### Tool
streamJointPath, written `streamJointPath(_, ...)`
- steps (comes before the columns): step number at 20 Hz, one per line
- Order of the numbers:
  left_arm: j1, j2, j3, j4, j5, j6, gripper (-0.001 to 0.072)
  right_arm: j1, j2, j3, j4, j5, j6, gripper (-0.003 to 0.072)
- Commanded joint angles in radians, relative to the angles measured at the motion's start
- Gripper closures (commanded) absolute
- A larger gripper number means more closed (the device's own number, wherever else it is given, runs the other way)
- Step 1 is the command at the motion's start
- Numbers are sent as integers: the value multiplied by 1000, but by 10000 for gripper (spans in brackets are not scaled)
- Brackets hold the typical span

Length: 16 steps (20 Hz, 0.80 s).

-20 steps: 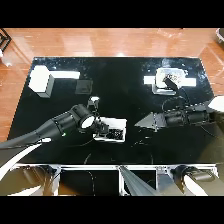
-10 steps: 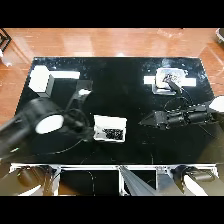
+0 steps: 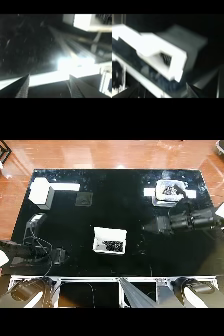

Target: Fold the box and place the chain.

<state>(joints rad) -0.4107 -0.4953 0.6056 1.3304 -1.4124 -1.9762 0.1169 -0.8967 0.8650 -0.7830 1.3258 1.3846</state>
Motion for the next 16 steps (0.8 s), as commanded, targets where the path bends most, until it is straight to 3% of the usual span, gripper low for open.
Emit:
streamJointPath(1, 137, -13, -53, -39, 134, 135, 123, 106, -58, 185, -59, -119, -9, -19)
streamJointPath(5, 242, -194, -53, -74, 191, 317, 123, 317, -298, 389, -237, -135, -35, -19)
streamJointPath(8, 267, -283, -53, -169, 232, 441, 123, 428, -429, 442, -463, -198, -59, -19)
streamJointPath(11, 267, -295, -53, -195, 238, 497, 123, 438, -457, 442, -444, -187, -112, -19)
streamJointPath(16, 267, -296, -53, -192, 233, 541, 123, 456, -481, 441, -362, -36, -219, -19)
